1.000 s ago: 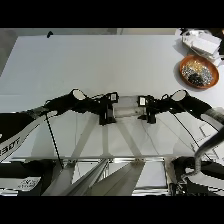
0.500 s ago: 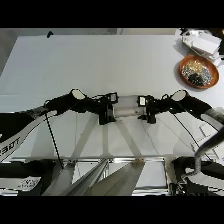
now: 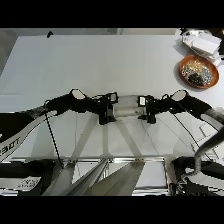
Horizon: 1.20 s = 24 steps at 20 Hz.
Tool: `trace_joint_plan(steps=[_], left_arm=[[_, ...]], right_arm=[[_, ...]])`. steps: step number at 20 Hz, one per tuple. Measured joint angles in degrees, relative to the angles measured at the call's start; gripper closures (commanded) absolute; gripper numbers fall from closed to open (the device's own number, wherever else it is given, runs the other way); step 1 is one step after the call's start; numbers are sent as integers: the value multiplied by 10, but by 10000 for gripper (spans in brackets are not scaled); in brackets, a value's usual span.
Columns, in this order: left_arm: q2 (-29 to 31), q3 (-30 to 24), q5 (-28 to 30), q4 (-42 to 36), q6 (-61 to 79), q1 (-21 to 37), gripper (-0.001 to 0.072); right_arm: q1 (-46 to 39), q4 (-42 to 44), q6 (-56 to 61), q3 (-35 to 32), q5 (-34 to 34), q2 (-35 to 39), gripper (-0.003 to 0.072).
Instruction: Fold the box and place the chain.
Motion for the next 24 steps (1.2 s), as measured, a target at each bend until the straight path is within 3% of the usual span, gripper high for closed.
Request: trace_joint_plan(steps=[11, 19, 20, 22, 23, 24], left_arm=[[1, 0, 8, -1, 0, 0, 395], [1, 0, 10, -1, -2, 0, 395], [1, 0, 10, -1, -1, 0, 396], [1, 0, 10, -1, 0, 0, 396], [1, 0, 9, 0, 2, 0, 396], [1, 0, 9, 0, 2, 0, 396]], right_arm=[[0, 0, -3, 0, -1, 0, 284], [0, 4, -101, 0, -10, 0, 285], [0, 4, -104, 0, -9, 0, 271], [0, 1, -110, 0, -4, 0, 58], [0, -3, -107, 0, -3, 0, -5], [0, -2, -94, 0, 1, 0, -5]])
